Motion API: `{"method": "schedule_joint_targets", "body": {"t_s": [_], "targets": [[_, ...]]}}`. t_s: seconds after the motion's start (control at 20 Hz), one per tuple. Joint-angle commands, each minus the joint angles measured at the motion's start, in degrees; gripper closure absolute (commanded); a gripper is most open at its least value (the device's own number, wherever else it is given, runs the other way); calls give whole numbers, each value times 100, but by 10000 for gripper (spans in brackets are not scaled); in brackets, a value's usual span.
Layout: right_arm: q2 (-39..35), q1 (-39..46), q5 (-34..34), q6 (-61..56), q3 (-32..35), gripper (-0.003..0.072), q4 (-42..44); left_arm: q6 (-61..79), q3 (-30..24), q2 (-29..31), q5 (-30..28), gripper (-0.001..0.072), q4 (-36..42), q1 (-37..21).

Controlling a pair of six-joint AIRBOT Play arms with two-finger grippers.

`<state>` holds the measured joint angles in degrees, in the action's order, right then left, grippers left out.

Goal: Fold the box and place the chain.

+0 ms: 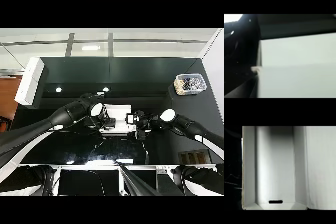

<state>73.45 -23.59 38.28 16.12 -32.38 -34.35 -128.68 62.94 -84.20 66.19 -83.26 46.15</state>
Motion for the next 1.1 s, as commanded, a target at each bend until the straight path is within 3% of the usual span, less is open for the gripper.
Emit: {"method": "schedule_joint_targets", "body": {"t_s": [0.0,0.3,0.6,0.7,0.75,0.85,0.9,1.05], "targets": [[4,0,2,-2,2,211,2,-168,9,-184,59,310,-96,4],[4,0,2,-2,2,211,2,-393,24,-236,24,311,-175,-20],[4,0,2,-2,2,211,2,-404,424,-542,170,313,-175,-15],[4,0,2,-2,2,211,2,-402,518,-654,323,490,-173,-13],[4,0,2,-2,2,211,2,-407,522,-654,308,490,-175,-4],[4,0,2,-2,2,211,2,-402,553,-651,308,577,-177,-2],[4,0,2,-2,2,211,2,-402,560,-651,308,657,-175,-2],[4,0,2,-2,2,211,2,-396,619,-651,308,683,-177,-2]]}}
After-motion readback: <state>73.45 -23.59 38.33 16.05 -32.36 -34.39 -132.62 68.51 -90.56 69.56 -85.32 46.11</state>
